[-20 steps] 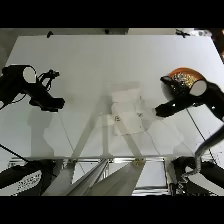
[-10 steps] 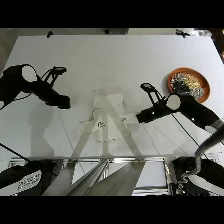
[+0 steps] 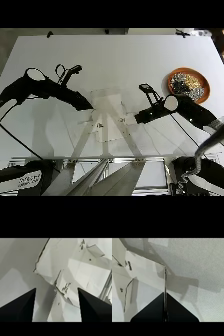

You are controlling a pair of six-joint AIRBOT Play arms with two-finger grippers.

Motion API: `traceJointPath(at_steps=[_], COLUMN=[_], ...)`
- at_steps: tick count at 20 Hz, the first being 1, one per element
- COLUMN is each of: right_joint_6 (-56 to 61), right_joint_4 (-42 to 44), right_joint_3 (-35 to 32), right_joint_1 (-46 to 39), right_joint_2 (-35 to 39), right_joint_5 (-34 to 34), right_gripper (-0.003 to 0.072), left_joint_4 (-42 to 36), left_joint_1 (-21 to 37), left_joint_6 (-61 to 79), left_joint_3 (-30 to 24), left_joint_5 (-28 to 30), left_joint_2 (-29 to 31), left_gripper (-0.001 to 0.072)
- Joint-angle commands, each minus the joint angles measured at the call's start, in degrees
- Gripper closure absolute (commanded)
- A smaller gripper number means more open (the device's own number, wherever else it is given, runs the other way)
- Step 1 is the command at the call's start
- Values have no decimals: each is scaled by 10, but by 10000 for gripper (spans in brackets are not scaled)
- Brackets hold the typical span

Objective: Fold the box and place the chain.

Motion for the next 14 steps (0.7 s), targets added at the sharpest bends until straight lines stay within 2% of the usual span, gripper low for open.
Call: traceJointPath(at_steps=[1, 4, 8, 9, 10, 12, 13, 14], right_joint_6=[0, 0, 1, 1, 2, 2, 2, 2], right_joint_4=[0, 0, 0, 1, 1, 1, 1, 1], right_joint_3=[0, 0, 0, 0, 0, 0, 0, 0], right_joint_1=[1, 1, 1, 1, 1, 1, 1, 1], right_joint_2=[0, 0, 0, 0, 0, 0, 0, 0], right_joint_5=[-1, -1, -1, -1, 0, 0, 1, 2], right_gripper=[681, 681, 681, 681, 681, 681, 681, 680], left_joint_4=[-37, -56, -125, -134, -131, -124, -123, -123], left_joint_1=[-7, -25, -53, -62, -71, -84, -87, -88], left_joint_6=[53, 76, 122, 128, 127, 137, 138, 138], left_joint_3=[-8, -8, -8, -8, -8, -8, -8, -8], left_joint_5=[-9, 0, 18, 24, 33, 38, 38, 37], left_joint_2=[-44, -80, -120, -124, -124, -124, -124, -124], left_gripper=[142, 142, 156, 214, 324, 625, 694, 703])
